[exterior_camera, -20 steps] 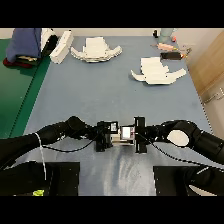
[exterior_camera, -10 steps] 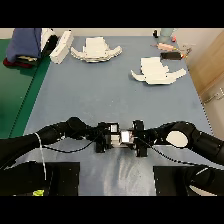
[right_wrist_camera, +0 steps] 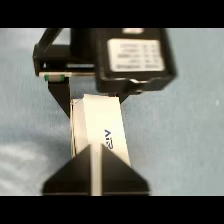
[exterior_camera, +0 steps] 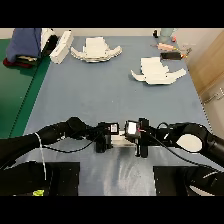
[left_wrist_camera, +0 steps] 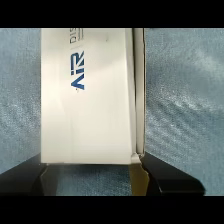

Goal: Fold the box.

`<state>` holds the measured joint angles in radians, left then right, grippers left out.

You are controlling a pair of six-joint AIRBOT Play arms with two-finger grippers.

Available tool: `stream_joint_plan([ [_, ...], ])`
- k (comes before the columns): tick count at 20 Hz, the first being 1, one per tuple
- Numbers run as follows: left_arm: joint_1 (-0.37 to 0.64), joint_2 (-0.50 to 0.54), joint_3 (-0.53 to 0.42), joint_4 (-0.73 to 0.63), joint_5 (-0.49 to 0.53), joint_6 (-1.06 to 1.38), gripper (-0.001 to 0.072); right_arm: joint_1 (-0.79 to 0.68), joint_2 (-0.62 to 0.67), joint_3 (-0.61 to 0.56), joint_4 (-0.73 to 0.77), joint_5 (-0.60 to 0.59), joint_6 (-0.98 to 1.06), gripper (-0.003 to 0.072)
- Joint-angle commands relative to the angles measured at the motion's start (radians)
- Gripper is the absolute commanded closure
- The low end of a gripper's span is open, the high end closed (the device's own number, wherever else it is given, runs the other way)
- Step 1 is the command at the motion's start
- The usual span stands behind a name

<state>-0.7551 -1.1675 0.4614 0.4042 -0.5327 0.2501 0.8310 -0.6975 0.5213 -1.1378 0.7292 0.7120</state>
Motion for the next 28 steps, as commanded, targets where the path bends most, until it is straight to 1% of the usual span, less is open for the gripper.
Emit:
stream_joint_plan([
  [1, 0.001, 0.0, 0.001, 0.0, 0.001, -0.001, 0.0164, 0.0, 0.026, -0.027, 0.032, -0.041, 0.285, 0.0685],
  [3, 0.001, 0.0, 0.001, 0.0, 0.001, -0.001, 0.0165, 0.0, 0.032, -0.094, 0.134, -0.173, 0.294, 0.0685],
  [5, 0.001, 0.0, 0.001, 0.0, 0.001, -0.001, 0.0165, 0.013, 0.051, -0.178, 0.283, -0.35, 0.272, 0.0685],
  [7, 0.001, 0.0, 0.001, 0.0, 0.001, -0.001, 0.0165, 0.049, 0.072, -0.236, 0.317, -0.479, 0.274, 0.0685],
  [8, 0.001, 0.0, 0.001, 0.0, 0.001, -0.001, 0.0164, 0.063, 0.077, -0.254, 0.317, -0.51, 0.281, 0.0685],
  [13, 0.001, 0.0, 0.001, 0.0, 0.001, -0.001, 0.0165, 0.093, 0.073, -0.304, 0.321, -0.51, 0.287, 0.0685],
  [25, 0.001, 0.0, 0.001, 0.0, 0.001, -0.001, 0.0165, 0.093, 0.071, -0.382, 0.343, -0.512, 0.294, 0.0685],
  [28, 0.001, 0.0, 0.001, 0.0, 0.001, -0.001, 0.0164, 0.093, 0.035, -0.382, 0.345, -0.51, 0.301, 0.0685],
])
